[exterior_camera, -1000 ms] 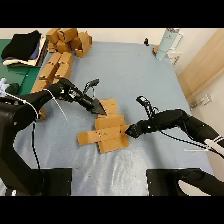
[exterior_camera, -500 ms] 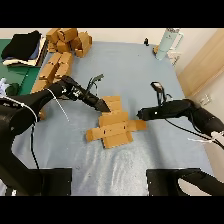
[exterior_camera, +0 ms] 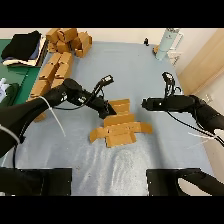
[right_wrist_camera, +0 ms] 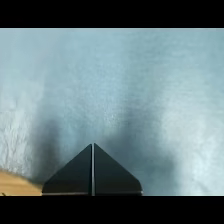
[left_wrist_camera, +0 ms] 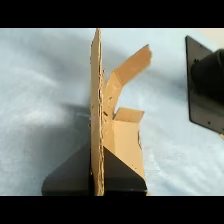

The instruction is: Fold the box.

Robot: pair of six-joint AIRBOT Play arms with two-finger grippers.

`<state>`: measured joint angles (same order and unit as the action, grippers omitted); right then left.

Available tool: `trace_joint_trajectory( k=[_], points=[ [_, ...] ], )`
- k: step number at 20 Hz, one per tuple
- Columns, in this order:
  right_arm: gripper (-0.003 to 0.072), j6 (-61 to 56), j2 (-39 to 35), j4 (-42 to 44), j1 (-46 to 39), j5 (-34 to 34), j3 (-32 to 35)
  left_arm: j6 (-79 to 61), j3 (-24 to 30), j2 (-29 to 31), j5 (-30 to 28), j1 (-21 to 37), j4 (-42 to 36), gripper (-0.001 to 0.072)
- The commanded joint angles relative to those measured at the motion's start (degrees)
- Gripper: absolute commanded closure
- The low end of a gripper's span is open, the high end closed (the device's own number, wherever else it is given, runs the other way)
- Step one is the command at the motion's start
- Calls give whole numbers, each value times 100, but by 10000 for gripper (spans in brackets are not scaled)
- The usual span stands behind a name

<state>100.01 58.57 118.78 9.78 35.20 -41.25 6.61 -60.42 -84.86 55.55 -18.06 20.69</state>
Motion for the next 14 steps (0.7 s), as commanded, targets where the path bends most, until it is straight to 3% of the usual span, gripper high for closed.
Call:
trace_joint_trajectory(
  k=[1, 14],
  points=[
    [667, -61, 4, 59, -2, -358, -9, -1211, 575, 352, -568, -232, -595, 699],
    [667, -59, 4, 205, 0, -369, -9, -1604, 774, -4, -544, -413, -608, 696]
  ],
)
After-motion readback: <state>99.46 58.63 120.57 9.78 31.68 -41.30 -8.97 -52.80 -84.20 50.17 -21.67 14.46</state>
